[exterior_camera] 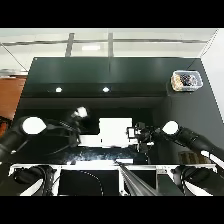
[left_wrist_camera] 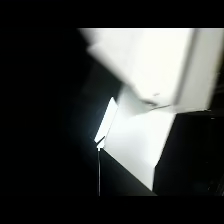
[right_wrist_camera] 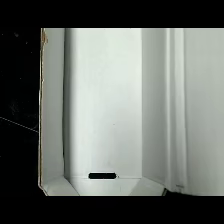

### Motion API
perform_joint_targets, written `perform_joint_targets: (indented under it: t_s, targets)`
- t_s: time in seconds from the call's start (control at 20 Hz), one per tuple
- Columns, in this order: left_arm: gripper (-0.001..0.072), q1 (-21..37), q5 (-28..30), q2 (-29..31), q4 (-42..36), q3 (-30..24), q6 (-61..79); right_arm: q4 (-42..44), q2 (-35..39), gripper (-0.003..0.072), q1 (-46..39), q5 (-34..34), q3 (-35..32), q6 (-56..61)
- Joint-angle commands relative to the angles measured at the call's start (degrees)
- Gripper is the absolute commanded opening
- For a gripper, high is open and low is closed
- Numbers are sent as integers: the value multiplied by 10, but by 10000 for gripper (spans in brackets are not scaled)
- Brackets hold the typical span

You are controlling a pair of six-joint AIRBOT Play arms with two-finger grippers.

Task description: Fold the box and place the chain.

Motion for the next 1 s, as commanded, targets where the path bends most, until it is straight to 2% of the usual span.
perform_joint_targets:
  t_s: [0.0, 0.1, 0.2, 0.35, 0.55, 0.85, 0.95]
  targets:
    - [30, 150, -88, 64, 59, -2, -197, 0, 0, 229, 0, 1, 0, -1]
    - [28, 213, -112, 62, 48, -7, -256, 0, 0, 228, 0, 1, 0, -1]
    - [29, 260, -109, 56, 46, -36, -429, 0, 0, 228, 0, 1, 0, -1]
    - [31, 281, -153, 22, 33, -76, -472, 0, 0, 228, 0, 1, 0, -1]
    - [30, 280, -125, -56, -95, -94, -436, 0, 0, 229, 0, 1, 0, -1]
    - [29, 280, -91, -170, -113, -94, -400, 0, 0, 228, 0, 1, 0, -1]
    - [29, 280, -93, -198, -165, -102, -355, 0, 0, 228, 0, 1, 0, -1]
